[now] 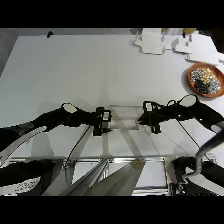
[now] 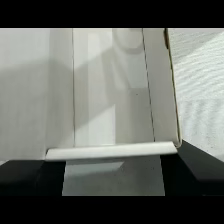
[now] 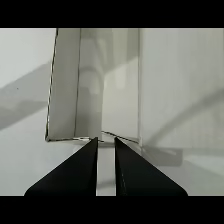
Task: Fold the box and place the chain.
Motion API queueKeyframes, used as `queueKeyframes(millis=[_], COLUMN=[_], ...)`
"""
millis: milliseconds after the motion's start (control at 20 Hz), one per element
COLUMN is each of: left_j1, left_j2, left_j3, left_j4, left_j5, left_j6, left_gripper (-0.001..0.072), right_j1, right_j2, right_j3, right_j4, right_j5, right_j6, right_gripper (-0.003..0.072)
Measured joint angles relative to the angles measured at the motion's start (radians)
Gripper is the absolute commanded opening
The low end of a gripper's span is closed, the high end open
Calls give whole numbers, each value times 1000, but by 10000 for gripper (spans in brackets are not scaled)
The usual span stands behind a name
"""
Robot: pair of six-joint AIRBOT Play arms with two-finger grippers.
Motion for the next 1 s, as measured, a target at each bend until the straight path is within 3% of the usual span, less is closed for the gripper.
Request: queueKeyframes(millis=[200,350,550,600,700,750,850,900,1000], left_j1=[0,0,0,0,0,0,0,0,0], left_j2=[0,0,0,0,0,0,0,0,0], left_j3=[0,0,0,0,0,0,0,0,0], left_j4=[0,-2,-3,-3,-3,-4,-3,-2,-2], left_j5=[0,0,2,3,3,5,4,3,1], left_j6=[-1,-4,-5,-5,-5,-5,-3,-1,-1], left_gripper=[210,210,210,210,210,210,210,210,210], right_j1=[29,36,39,39,40,40,40,40,40], right_j2=[-29,-43,-50,-50,-46,-39,-7,14,65], right_j3=[0,0,-1,-1,-1,-2,-2,-1,-2], right_j4=[46,76,92,93,91,84,43,16,-68], right_j5=[4,-5,-37,-42,-49,-55,-60,-59,-51], right_j6=[0,13,53,62,81,96,140,169,259], right_gripper=[142,355,484,487,465,354,63,11,11])
